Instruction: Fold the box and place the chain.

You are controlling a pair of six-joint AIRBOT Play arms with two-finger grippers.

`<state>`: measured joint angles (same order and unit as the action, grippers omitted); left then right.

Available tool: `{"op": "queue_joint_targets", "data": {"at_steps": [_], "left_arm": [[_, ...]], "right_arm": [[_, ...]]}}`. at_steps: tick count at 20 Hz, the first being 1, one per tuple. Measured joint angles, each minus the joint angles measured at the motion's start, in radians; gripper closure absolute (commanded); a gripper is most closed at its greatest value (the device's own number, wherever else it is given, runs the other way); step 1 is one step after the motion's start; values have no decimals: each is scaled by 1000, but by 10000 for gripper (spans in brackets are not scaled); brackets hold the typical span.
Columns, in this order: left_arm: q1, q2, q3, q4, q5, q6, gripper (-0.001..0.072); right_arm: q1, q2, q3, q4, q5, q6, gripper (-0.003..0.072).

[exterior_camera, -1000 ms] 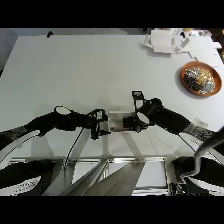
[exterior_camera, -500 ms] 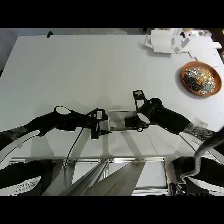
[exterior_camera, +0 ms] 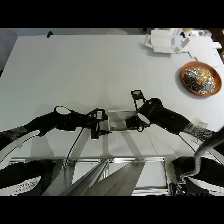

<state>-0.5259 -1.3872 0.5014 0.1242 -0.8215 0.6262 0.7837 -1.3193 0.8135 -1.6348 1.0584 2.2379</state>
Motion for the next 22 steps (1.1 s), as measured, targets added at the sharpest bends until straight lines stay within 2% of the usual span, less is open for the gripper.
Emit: {"op": "queue_joint_targets", "data": {"at_steps": [3,4,6,11,12,14,15,19,20,22], "left_arm": [[0,0,0,-1,1,0,601],[0,0,0,-1,1,0,601],[0,0,0,-3,3,-2,601],[0,0,0,0,5,-3,601],[0,0,0,1,5,-2,601],[0,0,0,1,1,0,601],[0,0,0,2,-6,2,601],[0,0,0,1,-1,2,601],[0,0,0,1,0,2,601],[0,0,0,0,4,-4,601]], "right_arm": [[0,0,-8,-6,-9,-2,539],[0,0,-9,-8,-13,-6,602],[0,0,-11,-6,-27,-10,646],[0,0,-16,8,-47,-17,673],[0,0,-19,12,-50,-18,665],[0,0,-23,12,-51,-29,487],[0,-1,-25,15,-40,-29,484],[0,-1,-27,23,-48,-24,546],[0,-1,-27,24,-50,-24,630],[0,0,-27,30,-57,-16,641]]}}
